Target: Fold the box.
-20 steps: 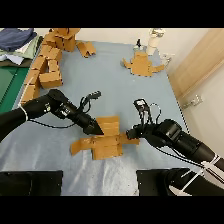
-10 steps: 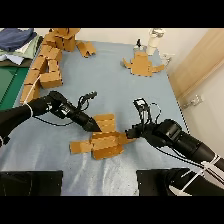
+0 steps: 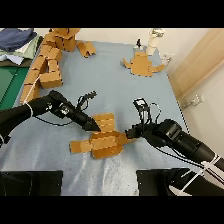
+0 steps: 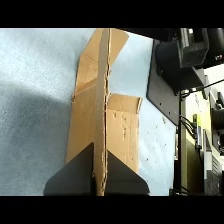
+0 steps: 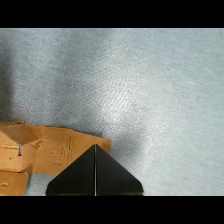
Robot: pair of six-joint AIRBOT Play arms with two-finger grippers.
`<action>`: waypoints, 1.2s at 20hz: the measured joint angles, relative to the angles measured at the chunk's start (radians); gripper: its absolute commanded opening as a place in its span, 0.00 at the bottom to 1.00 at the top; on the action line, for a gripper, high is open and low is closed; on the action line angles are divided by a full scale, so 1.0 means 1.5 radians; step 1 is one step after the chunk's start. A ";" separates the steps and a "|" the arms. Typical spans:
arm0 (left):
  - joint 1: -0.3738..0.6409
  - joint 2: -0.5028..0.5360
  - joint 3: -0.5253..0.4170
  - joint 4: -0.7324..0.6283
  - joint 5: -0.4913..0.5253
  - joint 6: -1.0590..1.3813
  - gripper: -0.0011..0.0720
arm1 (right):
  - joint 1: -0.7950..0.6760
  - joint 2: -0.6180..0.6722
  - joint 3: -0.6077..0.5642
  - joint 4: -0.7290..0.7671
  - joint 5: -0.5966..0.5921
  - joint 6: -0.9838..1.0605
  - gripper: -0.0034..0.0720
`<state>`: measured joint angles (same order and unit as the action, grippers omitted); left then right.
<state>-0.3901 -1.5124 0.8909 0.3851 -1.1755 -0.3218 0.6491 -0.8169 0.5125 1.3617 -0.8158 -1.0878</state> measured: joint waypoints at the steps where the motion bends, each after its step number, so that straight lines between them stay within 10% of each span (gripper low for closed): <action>1: 0.000 0.000 0.000 0.004 0.002 0.000 0.03 | 0.000 0.000 0.000 0.000 0.000 0.000 0.05; 24: -0.041 -0.001 0.057 0.056 -0.053 0.079 0.03 | 0.000 0.000 0.000 -0.001 0.000 0.000 0.05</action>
<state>-0.4515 -1.5131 0.9760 0.4686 -1.2549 -0.2028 0.6491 -0.8169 0.5125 1.3609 -0.8154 -1.0882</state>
